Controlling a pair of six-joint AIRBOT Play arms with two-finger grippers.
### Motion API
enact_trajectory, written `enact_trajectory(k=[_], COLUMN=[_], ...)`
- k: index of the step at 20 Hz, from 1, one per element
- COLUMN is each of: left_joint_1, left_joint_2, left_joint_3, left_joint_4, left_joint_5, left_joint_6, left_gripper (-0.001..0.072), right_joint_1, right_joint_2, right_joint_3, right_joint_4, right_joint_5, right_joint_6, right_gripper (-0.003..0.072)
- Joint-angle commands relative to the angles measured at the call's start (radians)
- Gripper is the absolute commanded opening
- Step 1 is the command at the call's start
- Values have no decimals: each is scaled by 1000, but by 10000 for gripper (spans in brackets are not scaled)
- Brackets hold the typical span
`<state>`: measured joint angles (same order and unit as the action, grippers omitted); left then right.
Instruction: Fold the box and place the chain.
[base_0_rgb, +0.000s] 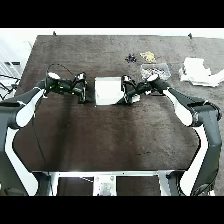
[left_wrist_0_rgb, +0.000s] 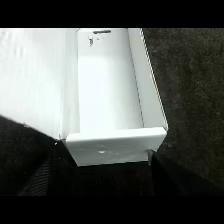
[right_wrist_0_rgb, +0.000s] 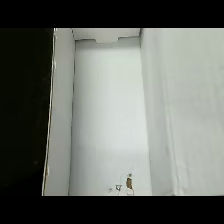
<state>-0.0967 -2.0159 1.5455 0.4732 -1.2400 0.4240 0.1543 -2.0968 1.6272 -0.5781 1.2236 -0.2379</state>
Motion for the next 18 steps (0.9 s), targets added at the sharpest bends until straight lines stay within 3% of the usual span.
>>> enact_trajectory(k=[1, 5, 8, 18], left_joint_1=[-2, -2, -3, -35], left_joint_2=[-1, -1, -1, -1], left_joint_3=[0, 0, 0, 0], left_joint_4=[1, 74, 55, 42], left_joint_5=[-2, -29, -34, 38], left_joint_6=[3, -2, -5, -5], left_gripper=[720, 720, 720, 720], right_joint_1=[2, 2, 2, 2], right_joint_2=[0, 0, 0, 0], right_joint_3=[0, 0, 0, 0], right_joint_4=[2, 2, 2, 2], right_joint_5=[0, 0, 0, 0], right_joint_6=[2, 2, 2, 2], right_gripper=[397, 397, 397, 397])
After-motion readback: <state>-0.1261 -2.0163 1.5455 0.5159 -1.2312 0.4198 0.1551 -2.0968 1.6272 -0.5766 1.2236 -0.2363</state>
